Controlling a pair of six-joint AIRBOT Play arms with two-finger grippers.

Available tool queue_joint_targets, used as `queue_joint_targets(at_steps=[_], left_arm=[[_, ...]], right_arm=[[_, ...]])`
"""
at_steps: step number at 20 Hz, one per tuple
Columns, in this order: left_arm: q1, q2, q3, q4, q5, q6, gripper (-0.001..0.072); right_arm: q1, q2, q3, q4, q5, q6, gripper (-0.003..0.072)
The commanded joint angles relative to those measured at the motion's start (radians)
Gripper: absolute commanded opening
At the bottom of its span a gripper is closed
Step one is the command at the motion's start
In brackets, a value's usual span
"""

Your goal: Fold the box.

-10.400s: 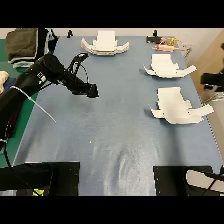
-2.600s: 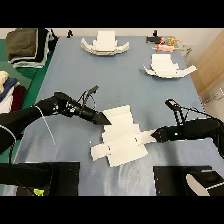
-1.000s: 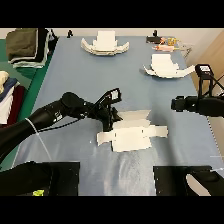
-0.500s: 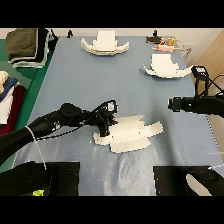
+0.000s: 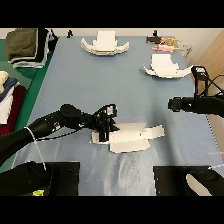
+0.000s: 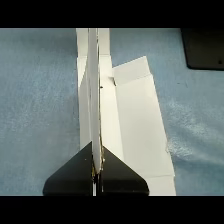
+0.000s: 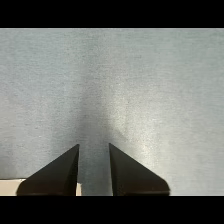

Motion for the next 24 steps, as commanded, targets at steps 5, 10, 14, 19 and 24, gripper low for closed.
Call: queue_joint_targets(at_steps=[5,10,14,19,24], left_arm=[[0.017,0.0,0.015,-0.002,-0.008,-0.045,0.0013],[0.126,-0.002,0.056,-0.002,-0.121,-0.045,0.0013],[0.13,-0.035,0.056,-0.002,-0.142,-0.043,0.0013],[0.13,-0.041,0.056,-0.002,-0.15,-0.035,0.0013],[0.13,-0.027,0.056,-0.002,-0.185,-0.069,0.0011]], right_arm=[[0.0,-0.001,0.0,0.0,0.0,0.0,0.0302],[0.0,-0.001,0.0,0.001,0.0,0.0,0.0303],[0.0,-0.002,0.0,0.002,0.003,0.0,0.0303],[0.0,-0.002,0.0,0.005,0.003,0.0,0.0302],[0.0,-0.002,0.0,0.016,0.002,-0.001,0.0303]])
